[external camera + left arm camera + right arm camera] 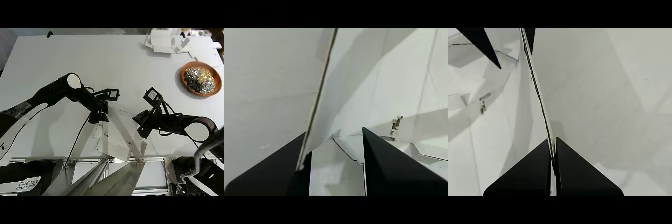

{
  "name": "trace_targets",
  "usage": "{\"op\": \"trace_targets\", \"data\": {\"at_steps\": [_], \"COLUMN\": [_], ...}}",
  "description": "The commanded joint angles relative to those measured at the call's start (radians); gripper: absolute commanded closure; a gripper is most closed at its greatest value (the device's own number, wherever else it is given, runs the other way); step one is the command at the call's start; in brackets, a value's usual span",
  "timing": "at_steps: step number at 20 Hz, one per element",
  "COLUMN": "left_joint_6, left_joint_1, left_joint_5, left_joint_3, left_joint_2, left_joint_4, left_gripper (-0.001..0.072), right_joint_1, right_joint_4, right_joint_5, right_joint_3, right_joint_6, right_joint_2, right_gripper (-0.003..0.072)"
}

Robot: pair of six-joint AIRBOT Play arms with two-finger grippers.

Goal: Fold the box and place the chain.

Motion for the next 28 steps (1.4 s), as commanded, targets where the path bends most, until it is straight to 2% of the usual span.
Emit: {"op": "trace_targets", "data": {"at_steps": [1,3,5,11,15,20,24,27,28], "left_joint_6": [0.019,0.063,0.064,0.075,0.084,0.079,0.078,0.084,0.087], "left_joint_1": [0.012,0.012,0.012,0.019,0.037,0.037,0.037,0.033,0.032], "left_joint_5": [-0.031,-0.045,-0.049,-0.074,-0.067,-0.081,-0.082,-0.058,-0.043], "left_joint_3": [0.001,0.000,0.001,0.000,0.000,0.001,0.001,0.001,0.001], "left_joint_2": [-0.066,-0.106,-0.127,-0.132,-0.139,-0.183,-0.187,-0.187,-0.187], "left_joint_4": [-0.089,-0.166,-0.167,-0.176,-0.270,-0.266,-0.208,-0.224,-0.237], "left_gripper": [0.0364,0.0364,0.0365,0.0365,0.0365,0.0380,0.0401,0.0588,0.0590], "right_joint_1": [0.000,0.000,0.000,0.000,0.000,0.000,0.000,0.000,0.000], "right_joint_4": [-0.001,0.000,0.000,-0.001,-0.001,-0.011,-0.026,-0.025,-0.025], "right_joint_5": [-0.023,-0.023,-0.024,-0.049,-0.069,-0.070,-0.082,-0.084,-0.084], "right_joint_3": [0.000,0.000,0.000,0.000,0.000,0.000,0.000,0.000,0.000], "right_joint_6": [-0.001,-0.001,-0.001,-0.001,-0.001,-0.001,0.000,0.000,0.000], "right_joint_2": [0.000,0.000,0.000,0.000,0.000,0.001,0.001,0.001,0.001], "right_gripper": [0.0669,0.0669,0.0669,0.0669,0.0669,0.0669,0.0669,0.0669,0.0669]}}
